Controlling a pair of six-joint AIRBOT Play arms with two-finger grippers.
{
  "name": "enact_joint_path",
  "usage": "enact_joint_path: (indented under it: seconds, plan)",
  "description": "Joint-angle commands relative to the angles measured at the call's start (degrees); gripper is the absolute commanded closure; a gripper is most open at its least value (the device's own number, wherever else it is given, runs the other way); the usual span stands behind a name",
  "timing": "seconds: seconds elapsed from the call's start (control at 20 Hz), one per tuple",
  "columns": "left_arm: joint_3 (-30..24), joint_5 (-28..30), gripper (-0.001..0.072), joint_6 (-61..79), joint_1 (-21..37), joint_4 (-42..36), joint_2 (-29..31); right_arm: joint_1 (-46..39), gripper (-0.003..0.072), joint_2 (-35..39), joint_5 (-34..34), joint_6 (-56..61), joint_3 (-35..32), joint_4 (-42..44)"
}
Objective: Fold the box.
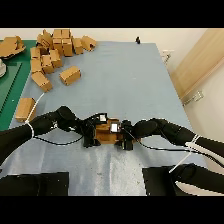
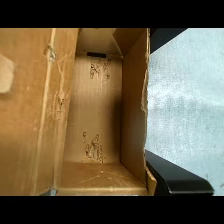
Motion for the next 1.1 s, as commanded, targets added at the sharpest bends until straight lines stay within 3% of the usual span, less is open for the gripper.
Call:
enact_joint_path:
  seconds: [0.0, 0.25, 0.55, 1.05]
  plan:
    - [-0.02, 0.39, 0.0018, -2.25, 0.00, 3.21, 0.00, 0.07, 0.0178, -0.04, 0.07, 0.00, 0.00, -0.17]
    - [-0.02, 0.85, 0.0017, -7.39, 0.02, 7.78, 0.00, 0.07, 0.0178, -0.04, 0.07, 0.00, 0.00, -0.57]
    - [-0.02, 0.74, 0.0017, -7.50, 0.00, 7.91, 0.00, 0.07, 0.0178, -0.04, 0.09, 0.00, 0.00, -0.66]
    - [-0.02, -4.04, 0.0017, -1.36, 0.31, 7.91, 0.13, 0.02, 0.0179, -0.04, 0.09, 0.02, 0.00, -0.81]
